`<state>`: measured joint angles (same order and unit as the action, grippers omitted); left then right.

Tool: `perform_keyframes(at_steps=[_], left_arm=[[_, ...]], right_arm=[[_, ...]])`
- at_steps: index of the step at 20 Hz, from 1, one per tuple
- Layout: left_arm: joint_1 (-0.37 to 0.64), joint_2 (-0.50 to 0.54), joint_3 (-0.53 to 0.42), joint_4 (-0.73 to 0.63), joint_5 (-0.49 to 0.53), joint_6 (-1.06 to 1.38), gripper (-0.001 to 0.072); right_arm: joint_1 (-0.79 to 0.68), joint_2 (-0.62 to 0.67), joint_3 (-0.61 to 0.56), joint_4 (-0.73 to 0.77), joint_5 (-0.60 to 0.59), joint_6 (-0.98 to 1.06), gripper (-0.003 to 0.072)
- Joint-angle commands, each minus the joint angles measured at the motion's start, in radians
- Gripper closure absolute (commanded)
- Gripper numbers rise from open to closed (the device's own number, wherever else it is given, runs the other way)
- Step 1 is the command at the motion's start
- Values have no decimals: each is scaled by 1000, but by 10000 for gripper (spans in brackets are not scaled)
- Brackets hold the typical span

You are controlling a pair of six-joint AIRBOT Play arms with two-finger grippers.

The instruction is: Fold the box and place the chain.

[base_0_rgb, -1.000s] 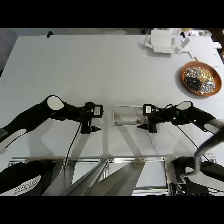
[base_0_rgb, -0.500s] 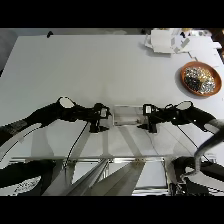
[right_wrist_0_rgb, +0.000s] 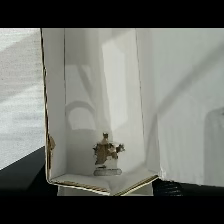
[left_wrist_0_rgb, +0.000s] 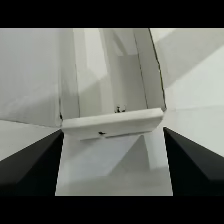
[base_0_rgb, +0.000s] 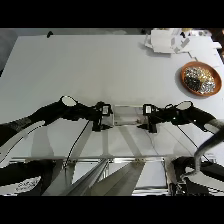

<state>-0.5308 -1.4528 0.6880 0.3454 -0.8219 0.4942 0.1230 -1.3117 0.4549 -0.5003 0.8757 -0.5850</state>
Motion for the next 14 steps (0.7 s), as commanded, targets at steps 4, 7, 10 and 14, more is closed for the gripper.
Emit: perform_keyframes(at_steps=[4, 7, 10, 14], left_arm=[[-3, -47, 17, -30, -28, 4, 6], [-21, -61, 18, -34, -27, 22, 7], [-40, -76, 18, -58, -24, 88, 15], [-44, -78, 19, -84, 22, 85, 240]], right_arm=[[0, 0, 0, 0, 0, 0, 276], [0, 1, 0, 0, 0, 0, 276], [0, 1, 0, 0, 0, 0, 276], [0, 1, 0, 0, 0, 0, 276]])
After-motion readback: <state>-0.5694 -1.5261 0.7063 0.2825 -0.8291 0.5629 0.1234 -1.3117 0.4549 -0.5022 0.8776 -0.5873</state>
